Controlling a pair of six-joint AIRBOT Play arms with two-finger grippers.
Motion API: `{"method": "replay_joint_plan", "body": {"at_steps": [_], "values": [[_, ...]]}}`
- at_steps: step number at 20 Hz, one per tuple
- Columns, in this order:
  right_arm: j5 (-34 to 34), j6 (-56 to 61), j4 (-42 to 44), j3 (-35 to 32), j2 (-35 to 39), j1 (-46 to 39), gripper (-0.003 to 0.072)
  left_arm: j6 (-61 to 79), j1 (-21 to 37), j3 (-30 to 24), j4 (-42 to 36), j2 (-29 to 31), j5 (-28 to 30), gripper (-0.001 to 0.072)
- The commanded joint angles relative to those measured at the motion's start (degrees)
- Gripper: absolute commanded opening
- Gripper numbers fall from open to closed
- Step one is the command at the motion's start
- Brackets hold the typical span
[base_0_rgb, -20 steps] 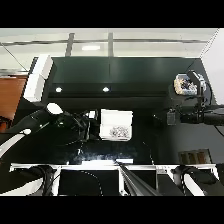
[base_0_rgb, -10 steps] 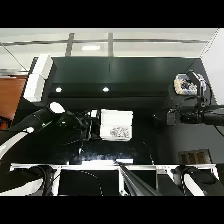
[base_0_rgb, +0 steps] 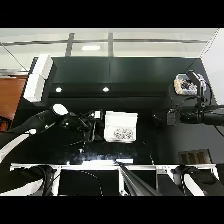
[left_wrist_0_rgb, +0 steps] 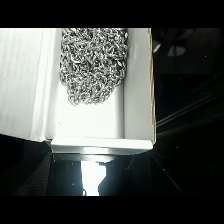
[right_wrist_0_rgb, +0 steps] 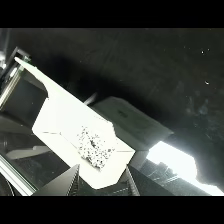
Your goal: Fold the box and place the chain.
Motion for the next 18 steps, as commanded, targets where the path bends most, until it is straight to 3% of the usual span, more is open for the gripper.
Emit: {"method": "replay_joint_plan", "body": {"at_steps": [1, 18], "values": [[0.02, 0.02, 0.0, 0.0, 0.02, 0.02, 0.0356, -0.02, -0.46, 0.04, -0.52, -0.04, 0.61, 0.0712], [0.0, 0.02, 0.0, 0.0, 0.02, 0.02, 0.0356, -0.7, -1.31, 0.07, -0.52, -0.28, 2.1, 0.0712]]}}
